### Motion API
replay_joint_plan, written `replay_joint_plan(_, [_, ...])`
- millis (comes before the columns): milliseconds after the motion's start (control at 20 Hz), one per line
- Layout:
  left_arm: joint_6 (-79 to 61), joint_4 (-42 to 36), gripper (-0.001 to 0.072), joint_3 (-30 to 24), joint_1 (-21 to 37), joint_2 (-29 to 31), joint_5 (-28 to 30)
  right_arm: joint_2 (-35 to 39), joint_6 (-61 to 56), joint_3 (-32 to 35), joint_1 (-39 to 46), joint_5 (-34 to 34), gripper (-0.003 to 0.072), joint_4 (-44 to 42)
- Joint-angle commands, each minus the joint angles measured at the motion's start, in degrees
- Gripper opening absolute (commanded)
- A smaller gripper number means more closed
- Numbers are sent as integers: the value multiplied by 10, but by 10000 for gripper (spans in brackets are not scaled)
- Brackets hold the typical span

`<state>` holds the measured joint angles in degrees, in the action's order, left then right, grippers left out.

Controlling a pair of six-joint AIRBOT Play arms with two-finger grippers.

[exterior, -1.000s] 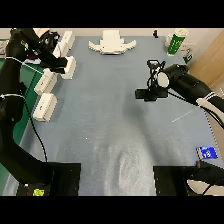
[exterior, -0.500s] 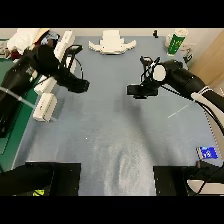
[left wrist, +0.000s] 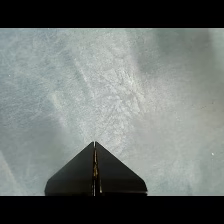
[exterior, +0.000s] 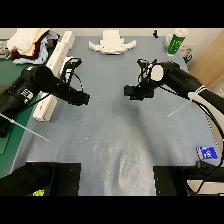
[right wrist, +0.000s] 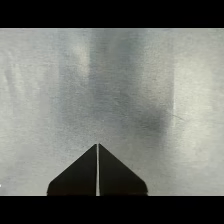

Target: Fold the box.

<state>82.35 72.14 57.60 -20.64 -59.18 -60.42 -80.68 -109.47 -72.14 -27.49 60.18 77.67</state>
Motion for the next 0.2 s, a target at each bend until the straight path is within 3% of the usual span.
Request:
replay_joint_plan(0, [2,-2,14,-4,-1,3,0,0,0,0,0,0,28,-3])
replay_joint_plan(150, [2,-2,14,-4,-1,3,0,0,0,0,0,0,28,-3])
